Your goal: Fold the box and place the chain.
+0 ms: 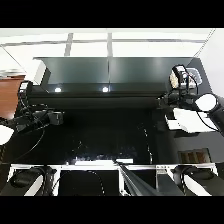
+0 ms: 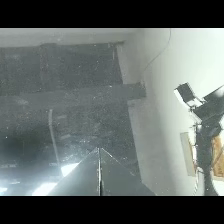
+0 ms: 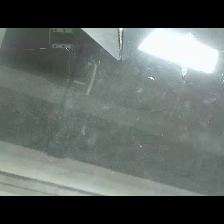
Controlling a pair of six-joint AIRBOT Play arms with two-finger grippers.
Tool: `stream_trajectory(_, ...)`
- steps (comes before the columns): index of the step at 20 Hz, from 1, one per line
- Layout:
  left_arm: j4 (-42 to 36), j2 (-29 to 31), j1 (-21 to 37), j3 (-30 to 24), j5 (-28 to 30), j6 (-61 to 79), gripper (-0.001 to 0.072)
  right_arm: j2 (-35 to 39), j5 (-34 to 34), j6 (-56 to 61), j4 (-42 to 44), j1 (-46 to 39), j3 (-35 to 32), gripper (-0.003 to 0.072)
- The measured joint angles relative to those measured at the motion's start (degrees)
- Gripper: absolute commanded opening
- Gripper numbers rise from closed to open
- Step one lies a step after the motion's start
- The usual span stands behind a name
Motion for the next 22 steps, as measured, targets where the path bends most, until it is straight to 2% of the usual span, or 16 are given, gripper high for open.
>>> stream_trajectory(11, -0.2, 0.0, 0.0, -0.02, 1.16, 0.0, 0.003, 0.0, 0.0, -0.02, -0.02, 0.0, 0.0, 0.0021)
stream_trajectory(16, -0.39, -0.48, 0.02, -0.07, 4.46, 0.0, 0.003, 0.02, -2.84, 0.0, 0.48, 0.0, 0.0, 0.0021)
stream_trajectory(17, -0.39, -0.92, 0.0, -0.09, 4.81, 0.0, 0.0035, 0.0, -3.85, 0.0, 1.05, 0.0, 0.0, 0.0021)
stream_trajectory(18, -0.39, -1.62, 0.0, -0.09, 5.31, 0.0, 0.0118, 0.0, -4.98, 0.0, 2.27, 0.02, 0.0, 0.0022)
stream_trajectory(19, -0.39, -2.51, -0.02, -0.09, 5.44, 0.0, 0.0379, -0.07, -6.56, 0.0, 3.69, 0.07, 0.0, 0.0115)
stream_trajectory(20, -0.55, -3.61, -0.13, -0.09, 5.46, -0.02, 0.072, -0.17, -8.41, 0.02, 4.83, 0.07, 0.0, 0.0537)
stream_trajectory(21, -0.61, -5.05, -0.31, -0.09, 5.49, -0.04, 0.0708, -0.39, -10.67, 0.04, 5.77, 0.07, 0.0, 0.0717)
stream_trajectory(22, -0.63, -6.58, -0.46, 0.02, 5.09, -0.02, 0.0708, -0.68, -12.5, 0.02, 6.47, -0.02, 0.0, 0.0718)
